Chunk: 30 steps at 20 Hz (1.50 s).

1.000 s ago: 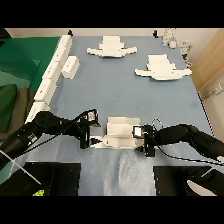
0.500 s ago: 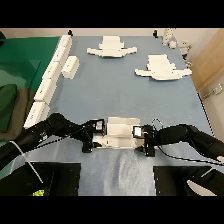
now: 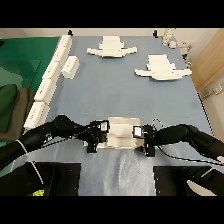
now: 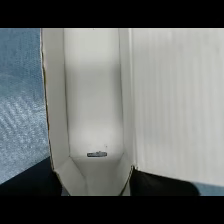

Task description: Fold the box.

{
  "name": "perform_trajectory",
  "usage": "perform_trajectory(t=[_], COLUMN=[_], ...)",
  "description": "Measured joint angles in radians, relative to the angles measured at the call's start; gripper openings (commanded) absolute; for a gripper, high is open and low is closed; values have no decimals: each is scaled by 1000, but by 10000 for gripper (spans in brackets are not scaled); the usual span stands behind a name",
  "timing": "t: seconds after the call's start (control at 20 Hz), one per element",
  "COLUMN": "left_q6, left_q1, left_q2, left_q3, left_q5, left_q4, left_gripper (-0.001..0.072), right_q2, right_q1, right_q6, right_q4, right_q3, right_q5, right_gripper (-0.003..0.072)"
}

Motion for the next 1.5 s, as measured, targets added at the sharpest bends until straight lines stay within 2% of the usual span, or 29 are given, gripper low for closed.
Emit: perform_trajectory(t=[0.25,0.3,0.35,0.4,0.5,0.55,0.65,0.7,0.75,0.8,0.9,1.05,1.25,1.5], left_q6=[20,25,31,32,34,33,28,24,22,18,-18,-221,-743,-1368], left_q1=[-30,-33,-36,-37,-39,-40,-40,-41,-41,-41,-41,-37,-3,103], left_q2=[-24,-27,-31,-32,-35,-35,-37,-37,-37,-37,-35,-4,112,260], left_q3=[0,0,0,0,-1,-1,-2,-2,-2,-2,0,12,41,58], left_q5=[33,35,38,37,39,39,38,35,34,33,29,27,-26,-149], left_q4=[-59,-66,-72,-76,-80,-80,-83,-84,-85,-86,-73,36,291,507], left_gripper=[69,122,463,686,687,677,502,371,175,38,19,18,18,18], right_q2=[0,0,0,0,0,0,0,0,0,0,0,0,0,0], right_q1=[0,0,0,0,0,0,0,0,0,0,0,0,0,0], right_q6=[0,0,0,0,0,0,0,0,0,0,0,0,0,0], right_q4=[0,0,0,0,0,0,0,0,0,0,1,1,1,0], right_q3=[0,0,0,0,0,0,0,0,0,0,0,0,0,0], right_q5=[0,0,0,0,0,0,0,0,0,0,0,0,0,0], right_gripper=[516,516,516,516,516,516,516,517,516,517,516,517,516,517])
